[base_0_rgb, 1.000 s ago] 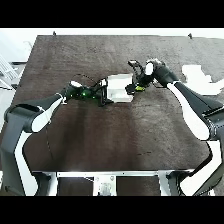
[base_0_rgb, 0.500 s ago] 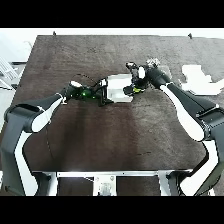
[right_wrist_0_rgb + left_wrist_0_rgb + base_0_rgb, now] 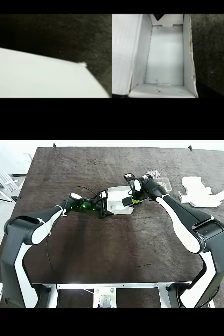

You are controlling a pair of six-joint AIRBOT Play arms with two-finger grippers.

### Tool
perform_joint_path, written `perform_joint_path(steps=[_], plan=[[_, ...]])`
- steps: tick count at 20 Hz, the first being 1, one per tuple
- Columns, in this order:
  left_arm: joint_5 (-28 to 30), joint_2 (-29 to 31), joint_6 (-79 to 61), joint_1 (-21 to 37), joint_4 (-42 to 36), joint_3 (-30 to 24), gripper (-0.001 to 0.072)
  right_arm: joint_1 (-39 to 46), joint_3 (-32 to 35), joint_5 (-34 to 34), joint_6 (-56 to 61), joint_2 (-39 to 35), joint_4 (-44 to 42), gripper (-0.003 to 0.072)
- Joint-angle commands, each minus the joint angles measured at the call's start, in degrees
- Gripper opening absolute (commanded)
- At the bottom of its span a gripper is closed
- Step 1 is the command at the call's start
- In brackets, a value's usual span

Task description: Fold the box and place the chain.

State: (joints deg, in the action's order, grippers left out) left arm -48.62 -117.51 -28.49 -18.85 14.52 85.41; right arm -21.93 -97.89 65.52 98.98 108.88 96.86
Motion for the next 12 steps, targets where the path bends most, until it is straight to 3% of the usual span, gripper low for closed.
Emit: perform_joint_path(steps=[1,4,5,11,12], plan=[[-0.02,-0.02,-0.02,0.04,0.04,0.02,0.0288,-0.96,-0.33,0.33,0.28,0.09,-1.92,0.0267],[-0.02,-0.02,-0.02,0.04,0.02,0.02,0.0289,-0.98,-0.31,0.55,0.31,0.09,-3.39,0.0263],[0.00,-0.02,-0.02,0.04,0.02,0.02,0.0289,-0.96,-0.31,0.52,0.74,0.09,-3.34,0.0214],[-0.02,-0.02,-0.02,0.04,0.02,0.02,0.0289,-0.94,-0.31,1.62,1.38,0.50,-3.23,0.0131],[-0.02,-0.02,-0.02,0.04,0.02,0.02,0.0289,-0.94,-0.31,1.99,1.38,0.83,-3.23,0.0039]])
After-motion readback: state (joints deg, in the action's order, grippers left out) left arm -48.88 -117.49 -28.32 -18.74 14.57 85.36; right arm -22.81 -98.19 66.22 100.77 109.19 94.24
